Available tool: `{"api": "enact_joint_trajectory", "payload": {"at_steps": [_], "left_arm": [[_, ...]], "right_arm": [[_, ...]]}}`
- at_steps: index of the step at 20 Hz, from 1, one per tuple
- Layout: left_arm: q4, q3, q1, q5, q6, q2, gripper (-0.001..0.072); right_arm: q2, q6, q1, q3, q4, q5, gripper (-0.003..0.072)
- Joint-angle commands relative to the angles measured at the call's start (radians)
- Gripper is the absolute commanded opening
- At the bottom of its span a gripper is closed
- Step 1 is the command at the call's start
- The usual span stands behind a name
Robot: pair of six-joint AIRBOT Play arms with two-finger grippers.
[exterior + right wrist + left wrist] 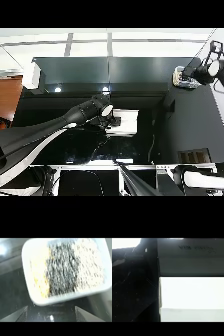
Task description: Fold the box and place the chain.
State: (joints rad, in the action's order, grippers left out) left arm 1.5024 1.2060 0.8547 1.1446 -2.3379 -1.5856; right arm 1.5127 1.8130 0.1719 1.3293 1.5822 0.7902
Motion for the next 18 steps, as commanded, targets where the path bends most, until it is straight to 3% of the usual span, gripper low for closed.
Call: {"api": "enact_joint_trajectory", "payload": {"at_steps": [1,3,4,10,12,18], "left_arm": [[0.0,0.001,0.0,0.001,0.0,0.0,0.0025],[0.0,0.001,-0.001,0.0,0.0,0.0,0.0025],[0.0,0.001,-0.001,0.0,0.0,0.0,0.0025],[0.0,0.001,-0.001,0.0,0.0,0.0,0.0025],[0.0,0.001,-0.001,-0.001,0.0,0.0,0.0025],[0.0,0.001,-0.001,0.0,0.0,0.0,0.0025]], "right_arm": [[0.208,-0.085,0.063,0.249,-0.142,0.11,0.072],[0.283,-0.086,0.064,0.324,-0.14,0.141,0.072],[0.314,-0.085,0.064,0.351,-0.135,0.157,0.0625],[0.393,-0.084,0.078,0.364,-0.125,0.145,0.0617],[0.394,-0.082,0.079,0.364,-0.091,0.141,0.0494],[0.403,-0.082,0.077,0.364,-0.089,0.161,0.0488]]}}
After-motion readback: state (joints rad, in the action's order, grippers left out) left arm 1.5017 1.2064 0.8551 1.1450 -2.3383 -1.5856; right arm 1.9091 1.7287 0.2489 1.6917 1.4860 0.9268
